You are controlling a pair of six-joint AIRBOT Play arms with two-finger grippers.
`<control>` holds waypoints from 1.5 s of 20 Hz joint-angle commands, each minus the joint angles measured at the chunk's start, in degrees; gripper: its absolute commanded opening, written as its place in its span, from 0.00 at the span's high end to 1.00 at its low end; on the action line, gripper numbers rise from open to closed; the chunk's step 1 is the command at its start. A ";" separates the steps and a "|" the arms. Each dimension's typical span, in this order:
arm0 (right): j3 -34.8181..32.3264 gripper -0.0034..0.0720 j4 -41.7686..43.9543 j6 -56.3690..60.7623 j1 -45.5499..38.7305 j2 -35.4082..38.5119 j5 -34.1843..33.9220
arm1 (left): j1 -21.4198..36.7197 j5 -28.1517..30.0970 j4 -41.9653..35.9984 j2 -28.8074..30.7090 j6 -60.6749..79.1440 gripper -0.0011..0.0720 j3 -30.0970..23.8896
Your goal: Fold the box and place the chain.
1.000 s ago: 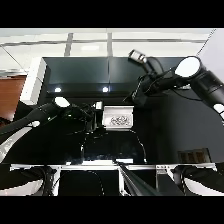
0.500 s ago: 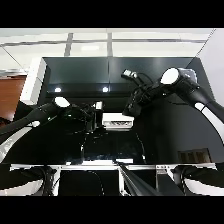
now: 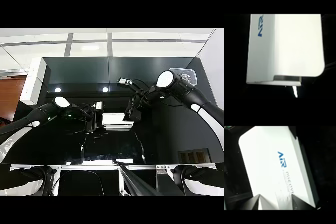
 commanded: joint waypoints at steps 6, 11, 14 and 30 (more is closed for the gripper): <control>-0.11 0.63 -3.02 -0.35 0.72 -0.07 -1.68 | 0.00 0.02 0.02 -0.04 0.02 0.31 0.04; -0.22 0.64 -4.57 -0.33 1.70 -0.11 -2.01 | 0.00 0.02 0.02 -0.04 0.02 0.31 0.04; -0.22 0.64 -4.59 -0.33 1.70 -0.11 -1.90 | 0.00 0.02 0.02 -0.04 0.02 0.31 0.04; -0.22 0.78 -5.07 -0.28 2.03 -0.11 -1.42 | 0.00 0.02 0.02 -0.04 0.02 0.31 0.04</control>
